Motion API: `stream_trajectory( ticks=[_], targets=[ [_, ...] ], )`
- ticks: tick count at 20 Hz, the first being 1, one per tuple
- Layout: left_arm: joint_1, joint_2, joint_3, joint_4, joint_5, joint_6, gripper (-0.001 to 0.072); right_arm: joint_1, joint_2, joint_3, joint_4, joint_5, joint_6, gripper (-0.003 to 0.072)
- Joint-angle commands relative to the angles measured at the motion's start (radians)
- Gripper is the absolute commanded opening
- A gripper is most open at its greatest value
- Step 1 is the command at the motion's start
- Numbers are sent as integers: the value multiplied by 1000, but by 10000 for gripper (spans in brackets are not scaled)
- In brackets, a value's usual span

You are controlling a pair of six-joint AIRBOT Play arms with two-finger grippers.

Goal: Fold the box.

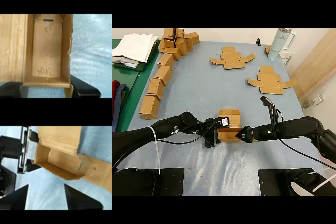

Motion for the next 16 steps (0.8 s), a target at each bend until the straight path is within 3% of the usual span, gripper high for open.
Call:
stream_trajectory(
  ticks=[1,3,5,6,9,13,16],
  targets=[
    [-1,-13,-2,6,-13,2,479,1,-37,1,0,8,0,697],
    [-1,-13,-2,7,-13,3,479,1,-37,1,9,29,1,411],
    [-1,-13,-2,7,-13,4,479,1,-38,2,11,85,1,75],
    [-1,-13,-2,7,-13,4,479,1,-46,5,10,124,0,8],
    [-1,-13,-2,7,-13,3,478,1,-143,69,11,166,-45,4],
    [-1,-13,-2,7,-13,3,479,1,-365,209,2,204,-190,4],
    [-1,-13,-2,7,-13,3,479,1,-514,251,0,208,-272,4]
  ],
)
